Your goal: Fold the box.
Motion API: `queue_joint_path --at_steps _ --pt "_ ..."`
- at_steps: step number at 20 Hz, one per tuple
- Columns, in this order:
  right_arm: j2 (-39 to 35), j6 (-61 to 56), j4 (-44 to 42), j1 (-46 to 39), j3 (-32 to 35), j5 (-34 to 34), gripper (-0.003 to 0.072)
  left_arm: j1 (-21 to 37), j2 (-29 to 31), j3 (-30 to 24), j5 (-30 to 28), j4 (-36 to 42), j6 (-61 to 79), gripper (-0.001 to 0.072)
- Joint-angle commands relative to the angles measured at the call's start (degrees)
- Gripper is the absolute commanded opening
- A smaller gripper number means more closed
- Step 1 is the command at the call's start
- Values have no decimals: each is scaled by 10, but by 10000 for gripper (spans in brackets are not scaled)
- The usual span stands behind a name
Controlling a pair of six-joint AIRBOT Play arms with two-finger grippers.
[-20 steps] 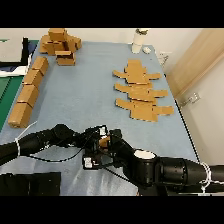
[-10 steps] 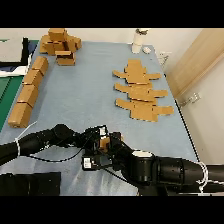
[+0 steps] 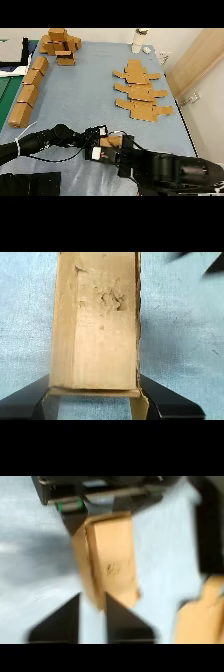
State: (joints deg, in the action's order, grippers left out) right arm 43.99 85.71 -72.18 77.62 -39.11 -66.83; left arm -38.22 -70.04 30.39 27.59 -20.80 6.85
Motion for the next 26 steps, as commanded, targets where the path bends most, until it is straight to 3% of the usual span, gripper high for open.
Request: queue_joint_path --at_steps 1,3,6,9,12,20,26 --pt "-79 -201 -108 0 9 -45 5 0 0 0 0 0 0 478" --pt "-124 -316 -133 0 63 2 5 0 0 0 0 0 0 478" --pt "-184 -505 -128 -3 161 156 5 0 0 0 0 0 0 478" --pt "-213 -765 12 -31 230 289 5 0 0 0 0 0 0 478" --pt "-199 -980 180 -68 252 334 5 0 0 0 0 0 0 478" --pt "-99 -1003 201 -98 252 432 5 0 0 0 0 0 0 479" --pt "-49 -1003 169 -93 252 458 6 0 0 0 0 0 0 478"
